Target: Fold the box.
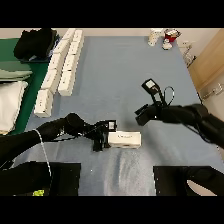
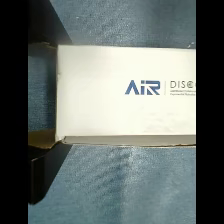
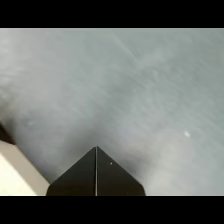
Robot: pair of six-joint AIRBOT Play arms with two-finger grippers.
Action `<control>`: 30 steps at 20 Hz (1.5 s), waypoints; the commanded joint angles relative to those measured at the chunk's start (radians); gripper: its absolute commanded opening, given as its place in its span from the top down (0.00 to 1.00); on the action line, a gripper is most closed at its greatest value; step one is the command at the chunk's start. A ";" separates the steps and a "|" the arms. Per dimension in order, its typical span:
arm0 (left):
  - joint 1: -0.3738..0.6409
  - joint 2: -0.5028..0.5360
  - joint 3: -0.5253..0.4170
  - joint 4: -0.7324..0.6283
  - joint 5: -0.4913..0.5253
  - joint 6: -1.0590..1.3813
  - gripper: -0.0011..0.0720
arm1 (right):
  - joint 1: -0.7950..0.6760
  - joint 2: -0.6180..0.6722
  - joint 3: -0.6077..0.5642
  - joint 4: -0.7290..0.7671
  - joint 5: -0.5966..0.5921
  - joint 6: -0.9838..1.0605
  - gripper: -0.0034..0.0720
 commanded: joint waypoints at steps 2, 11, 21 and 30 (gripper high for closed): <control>0.001 0.000 0.000 0.000 0.000 0.001 0.41 | -0.177 -0.214 0.225 -0.104 -0.349 0.184 0.95; 0.001 0.000 0.000 0.000 0.002 0.001 0.41 | -0.214 -0.295 0.280 -0.095 -0.369 0.208 0.95; 0.048 0.095 0.004 0.047 -0.002 -0.221 0.41 | -0.214 -0.295 0.280 -0.095 -0.369 0.208 0.95; 0.510 0.446 0.001 0.578 -0.085 -1.076 0.41 | -0.214 -0.295 0.280 -0.095 -0.369 0.208 0.95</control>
